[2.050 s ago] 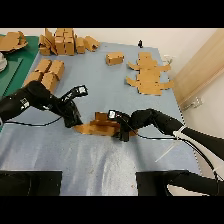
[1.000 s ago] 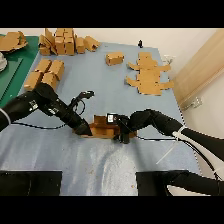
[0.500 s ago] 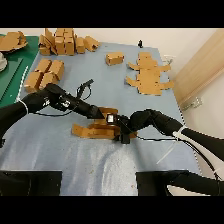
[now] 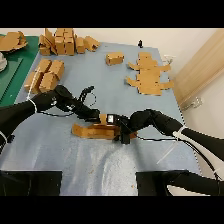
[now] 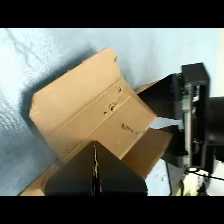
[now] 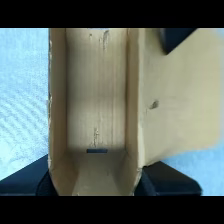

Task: Fold the box.

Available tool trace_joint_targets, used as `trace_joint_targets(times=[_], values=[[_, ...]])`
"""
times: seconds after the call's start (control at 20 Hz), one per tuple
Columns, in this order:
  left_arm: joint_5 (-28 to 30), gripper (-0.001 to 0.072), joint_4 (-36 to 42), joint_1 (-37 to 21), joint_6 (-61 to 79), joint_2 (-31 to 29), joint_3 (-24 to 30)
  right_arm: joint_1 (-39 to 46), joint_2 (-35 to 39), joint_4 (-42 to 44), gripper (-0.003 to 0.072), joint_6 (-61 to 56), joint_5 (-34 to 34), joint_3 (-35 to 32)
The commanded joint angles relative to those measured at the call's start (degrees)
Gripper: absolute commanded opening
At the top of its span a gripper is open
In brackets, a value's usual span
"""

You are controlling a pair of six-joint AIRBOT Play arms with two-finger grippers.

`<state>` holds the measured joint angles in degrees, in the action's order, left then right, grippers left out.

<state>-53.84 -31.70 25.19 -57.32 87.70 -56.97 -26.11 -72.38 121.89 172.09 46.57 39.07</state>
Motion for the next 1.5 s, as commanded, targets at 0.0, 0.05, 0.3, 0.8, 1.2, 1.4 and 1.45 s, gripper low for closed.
trace_joint_targets(times=[0.0, 0.05, 0.3, 0.8, 1.2, 1.4, 1.45], values=[[2.25, 0.0011, -3.17, 1.60, -2.36, 1.33, -0.09, -0.07, -0.04, 0.00, 0.0481, 0.00, 0.04, 0.00], [2.34, 0.0011, -3.17, 1.42, -2.34, 1.75, -0.09, -0.04, -0.04, 0.00, 0.0481, 0.00, 0.02, 0.00], [-0.39, 0.0011, -2.38, -0.90, 2.84, 1.81, -0.61, -0.04, -0.04, 0.00, 0.0481, 0.02, 0.02, 0.00], [-4.04, 0.0011, 6.16, -4.22, 47.34, -3.65, -3.13, -0.02, -0.04, 0.00, 0.0481, 0.00, 0.02, 0.00], [-3.65, 0.0009, -10.12, -6.01, 49.62, -14.99, -2.25, -0.02, -0.04, 0.00, 0.0481, 0.00, 0.02, 0.00], [-0.22, 0.0010, -3.23, -7.72, 64.08, -24.15, 10.67, -0.02, -0.04, 0.00, 0.0481, 0.00, 0.00, 0.00], [-0.07, 0.0012, -0.61, -7.65, 69.70, -25.73, 13.88, -0.02, -0.04, 0.00, 0.0481, 0.00, 0.02, 0.00]])
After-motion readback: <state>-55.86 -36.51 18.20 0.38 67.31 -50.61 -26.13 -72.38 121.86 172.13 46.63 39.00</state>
